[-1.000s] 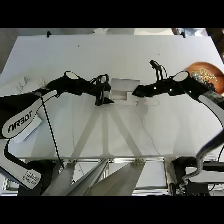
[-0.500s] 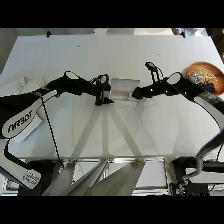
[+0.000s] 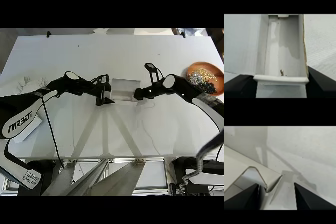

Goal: Fold the box and place the chain.

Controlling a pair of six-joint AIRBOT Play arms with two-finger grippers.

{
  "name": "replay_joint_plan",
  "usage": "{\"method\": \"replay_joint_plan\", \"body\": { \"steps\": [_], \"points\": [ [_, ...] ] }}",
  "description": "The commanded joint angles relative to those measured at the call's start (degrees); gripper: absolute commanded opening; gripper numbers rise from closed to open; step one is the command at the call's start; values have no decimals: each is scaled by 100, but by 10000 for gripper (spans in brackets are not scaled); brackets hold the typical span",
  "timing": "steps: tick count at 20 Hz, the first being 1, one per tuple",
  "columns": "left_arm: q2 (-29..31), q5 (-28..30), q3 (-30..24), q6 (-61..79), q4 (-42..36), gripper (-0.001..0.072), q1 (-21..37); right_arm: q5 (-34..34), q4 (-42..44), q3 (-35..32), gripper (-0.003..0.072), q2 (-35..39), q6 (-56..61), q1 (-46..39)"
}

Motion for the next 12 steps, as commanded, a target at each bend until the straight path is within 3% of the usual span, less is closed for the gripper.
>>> {"method": "replay_joint_plan", "body": {
  "steps": [1,4,12],
  "points": [
    [2,-2,0,0,7,19,7,46,-761,-4,428,138,791,238],
    [2,0,0,0,7,19,7,96,-1287,11,394,236,1434,479],
    [2,0,0,-2,7,19,7,433,-2514,83,392,240,3532,1333]
  ]
}}
